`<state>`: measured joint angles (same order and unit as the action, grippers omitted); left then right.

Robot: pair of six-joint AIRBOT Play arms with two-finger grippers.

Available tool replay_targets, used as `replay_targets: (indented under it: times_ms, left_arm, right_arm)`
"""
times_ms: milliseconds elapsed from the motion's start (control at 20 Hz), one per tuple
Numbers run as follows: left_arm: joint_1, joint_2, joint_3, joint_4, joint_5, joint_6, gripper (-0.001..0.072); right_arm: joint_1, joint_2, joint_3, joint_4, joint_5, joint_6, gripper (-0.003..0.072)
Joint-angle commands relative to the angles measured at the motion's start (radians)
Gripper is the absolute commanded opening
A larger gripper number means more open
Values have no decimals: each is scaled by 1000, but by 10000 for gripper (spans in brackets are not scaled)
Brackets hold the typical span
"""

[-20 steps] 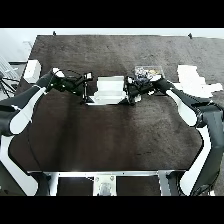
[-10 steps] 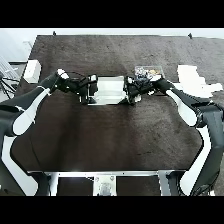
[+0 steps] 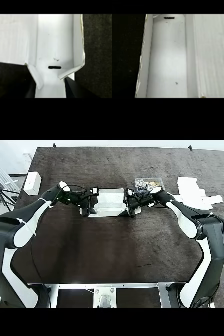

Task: Fold the box and place the chain.

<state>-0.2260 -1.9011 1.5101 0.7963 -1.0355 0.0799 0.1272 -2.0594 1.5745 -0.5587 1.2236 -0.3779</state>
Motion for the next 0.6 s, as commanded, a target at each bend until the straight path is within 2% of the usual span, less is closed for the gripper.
replay_targets:
  times_ms: [0, 50, 100, 550]
  left_arm:
    - [-1, 0, 0, -10, 1, 3, 388]
    - [-1, 0, 0, -13, -5, 6, 249]
    - [-1, 0, 0, -19, -11, 7, 182]
    - [-1, 0, 0, -138, -57, 47, 178]
  right_arm:
    - [0, 0, 0, 0, 0, 0, 582]
    - [0, 0, 0, 0, 0, 0, 581]
    - [0, 0, 0, 0, 0, 0, 581]
    - [0, 0, 0, 0, 0, 0, 582]
